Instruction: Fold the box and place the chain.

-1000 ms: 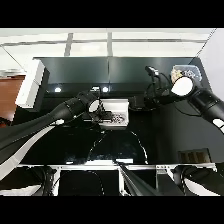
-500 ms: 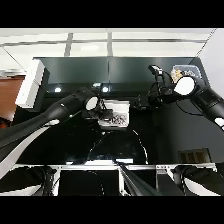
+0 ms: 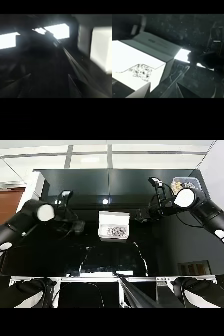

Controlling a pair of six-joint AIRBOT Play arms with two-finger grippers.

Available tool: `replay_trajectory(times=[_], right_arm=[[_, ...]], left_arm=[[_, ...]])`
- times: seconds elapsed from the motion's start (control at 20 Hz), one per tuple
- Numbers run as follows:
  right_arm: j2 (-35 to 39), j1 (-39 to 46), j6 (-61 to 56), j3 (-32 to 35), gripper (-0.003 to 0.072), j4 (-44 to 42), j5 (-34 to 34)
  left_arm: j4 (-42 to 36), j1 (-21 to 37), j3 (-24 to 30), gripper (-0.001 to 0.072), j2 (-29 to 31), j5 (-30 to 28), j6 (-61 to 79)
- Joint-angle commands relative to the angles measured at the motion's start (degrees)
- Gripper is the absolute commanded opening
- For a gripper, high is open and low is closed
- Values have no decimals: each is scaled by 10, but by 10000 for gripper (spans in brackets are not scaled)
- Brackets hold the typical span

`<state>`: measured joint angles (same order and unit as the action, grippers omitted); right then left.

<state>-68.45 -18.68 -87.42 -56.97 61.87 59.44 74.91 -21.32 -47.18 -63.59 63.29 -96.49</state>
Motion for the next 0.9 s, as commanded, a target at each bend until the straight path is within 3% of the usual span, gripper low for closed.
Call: replay_trajectory(times=[0.0, 0.05, 0.1, 0.35, 0.65, 0.85], right_arm=[[0, 0, 0, 0, 369, 9, -4], [0, 0, 0, 0, 368, 12, -4], [0, 0, 0, 0, 368, 13, -4], [0, 0, 0, 0, 369, 14, -3], [0, 0, -5, 0, 369, 14, -11], [0, 0, -5, 0, 369, 8, -12]], left_arm=[[-362, 138, 101, 530, 9, 38, 536], [-395, 146, 118, 580, 3, 36, 649], [-404, 145, 130, 713, -4, 18, 735], [-400, 102, 132, 714, -30, -80, 1107], [-410, 97, 63, 713, -144, -45, 1167], [-466, 94, 46, 713, -175, -46, 1167]])
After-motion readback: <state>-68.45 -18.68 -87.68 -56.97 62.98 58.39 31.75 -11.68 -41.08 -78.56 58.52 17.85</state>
